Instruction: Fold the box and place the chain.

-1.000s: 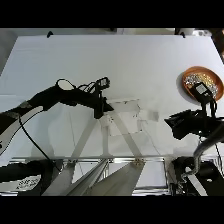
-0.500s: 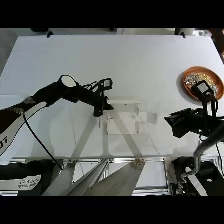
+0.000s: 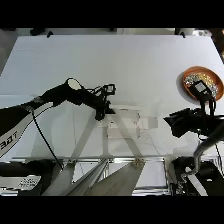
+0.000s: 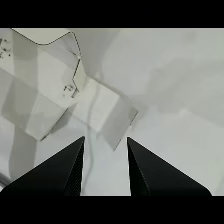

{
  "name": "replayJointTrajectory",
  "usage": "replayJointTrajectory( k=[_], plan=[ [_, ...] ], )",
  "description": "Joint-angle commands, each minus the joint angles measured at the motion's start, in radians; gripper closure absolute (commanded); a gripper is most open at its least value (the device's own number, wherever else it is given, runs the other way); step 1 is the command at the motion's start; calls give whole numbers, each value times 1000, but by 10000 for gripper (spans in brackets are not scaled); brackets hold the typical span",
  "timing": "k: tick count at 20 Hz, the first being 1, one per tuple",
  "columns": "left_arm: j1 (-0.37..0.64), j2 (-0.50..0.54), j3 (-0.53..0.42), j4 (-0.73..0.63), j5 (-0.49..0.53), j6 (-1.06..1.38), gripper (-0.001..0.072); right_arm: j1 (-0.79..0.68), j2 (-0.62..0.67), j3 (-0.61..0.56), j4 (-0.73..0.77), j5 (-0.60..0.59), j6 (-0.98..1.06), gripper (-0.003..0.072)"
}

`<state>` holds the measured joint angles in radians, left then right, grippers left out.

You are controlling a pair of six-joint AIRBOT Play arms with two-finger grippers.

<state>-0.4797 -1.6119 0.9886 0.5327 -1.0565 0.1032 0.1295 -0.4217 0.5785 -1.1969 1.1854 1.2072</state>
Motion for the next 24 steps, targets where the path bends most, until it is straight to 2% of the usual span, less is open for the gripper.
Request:
replayJointTrajectory(
  k=[1,7,11,24],
  plan=[
    [-2,-4,0,-4,3,8,709,0,-1,0,0,2,0,386],
    [-2,-4,-32,-129,68,5,710,0,-1,0,0,2,0,386],
    [-2,-3,-61,-123,82,2,710,0,-1,0,0,2,0,386],
    [-2,-3,-60,-82,55,2,704,0,-1,0,0,-2,0,386]
  ],
)
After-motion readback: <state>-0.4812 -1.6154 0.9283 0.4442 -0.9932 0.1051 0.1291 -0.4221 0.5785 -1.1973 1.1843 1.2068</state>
